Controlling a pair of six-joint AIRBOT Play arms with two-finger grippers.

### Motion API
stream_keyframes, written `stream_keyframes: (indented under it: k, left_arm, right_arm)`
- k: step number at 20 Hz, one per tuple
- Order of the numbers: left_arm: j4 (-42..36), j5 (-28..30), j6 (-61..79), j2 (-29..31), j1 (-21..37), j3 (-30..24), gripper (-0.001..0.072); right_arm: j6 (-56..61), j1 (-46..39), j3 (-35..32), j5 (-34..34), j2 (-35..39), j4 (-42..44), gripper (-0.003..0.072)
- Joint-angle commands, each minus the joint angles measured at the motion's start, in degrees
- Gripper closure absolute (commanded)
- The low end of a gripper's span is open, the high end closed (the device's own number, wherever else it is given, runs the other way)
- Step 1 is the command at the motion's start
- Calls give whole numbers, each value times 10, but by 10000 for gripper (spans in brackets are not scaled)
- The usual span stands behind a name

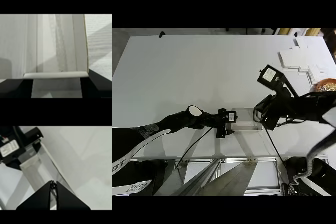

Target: Fold the box and place the chain.

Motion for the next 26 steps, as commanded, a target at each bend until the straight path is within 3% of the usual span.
stream_keyframes:
  k: [1,3,7,11,16,20,26]
  left_arm:
    - [0,0,0,0,0,0,397]
    - [0,0,0,0,0,0,397]
    - [0,0,0,0,0,0,397]
    - [0,0,0,0,0,0,397]
    - [0,0,0,0,0,0,397]
    - [0,0,0,0,0,0,397]
    - [0,0,0,0,0,0,397]
  right_arm:
    - [-220,-117,-2,51,-17,172,670]
    - [-324,-170,-4,115,-26,240,670]
    - [-343,-247,-4,156,-30,248,670]
    - [-355,-250,-41,188,-56,292,669]
    - [-368,-201,-120,153,-57,281,668]
    - [-369,-118,-133,76,-60,236,668]
    - [-402,-105,-133,-8,-114,243,668]
